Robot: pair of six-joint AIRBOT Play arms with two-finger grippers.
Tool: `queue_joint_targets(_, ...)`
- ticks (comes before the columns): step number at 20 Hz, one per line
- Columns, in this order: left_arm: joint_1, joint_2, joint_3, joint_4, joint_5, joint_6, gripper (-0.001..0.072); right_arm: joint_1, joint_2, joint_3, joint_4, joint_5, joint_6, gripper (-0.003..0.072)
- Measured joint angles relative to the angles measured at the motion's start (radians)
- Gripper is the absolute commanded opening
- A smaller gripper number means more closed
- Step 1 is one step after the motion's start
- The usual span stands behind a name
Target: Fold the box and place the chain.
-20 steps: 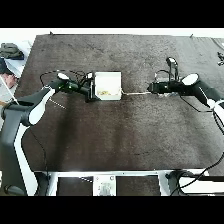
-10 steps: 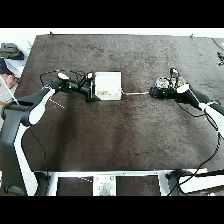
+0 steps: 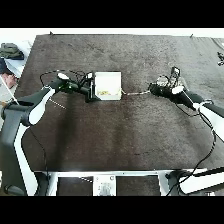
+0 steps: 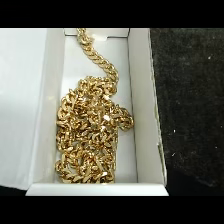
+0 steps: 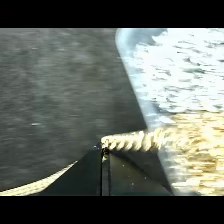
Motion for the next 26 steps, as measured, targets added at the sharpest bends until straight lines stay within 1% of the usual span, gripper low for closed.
queue_joint_targets(4,0.0,0.0,0.0,0.0,0.0,0.0,0.0307,0.075,0.084,0.0,0.008,-0.014,-0.028,-0.0011)
queue_joint_targets(10,0.0,0.0,0.0,0.0,0.0,0.0,0.0307,0.226,0.291,0.002,0.011,-0.029,-0.06,-0.0012)
queue_joint_targets(12,0.0,0.0,0.0,0.0,0.0,0.0,0.0307,0.281,0.35,0.016,0.011,-0.057,-0.067,-0.0012)
queue_joint_targets(14,0.0,0.0,0.0,0.0,0.0,0.0,0.0307,0.334,0.385,0.054,0.011,-0.074,-0.083,-0.0012)
queue_joint_targets(19,0.0,0.0,0.0,0.0,0.0,0.0,0.0307,0.435,0.391,0.181,0.011,-0.083,-0.126,-0.0013)
queue_joint_targets(22,0.0,0.0,0.0,0.0,0.0,0.0,0.0306,0.484,0.353,0.232,0.011,-0.078,-0.137,-0.0012)
queue_joint_targets(26,0.0,0.0,0.0,0.0,0.0,0.0,0.0307,0.535,0.269,0.26,0.011,-0.072,-0.14,-0.0012)
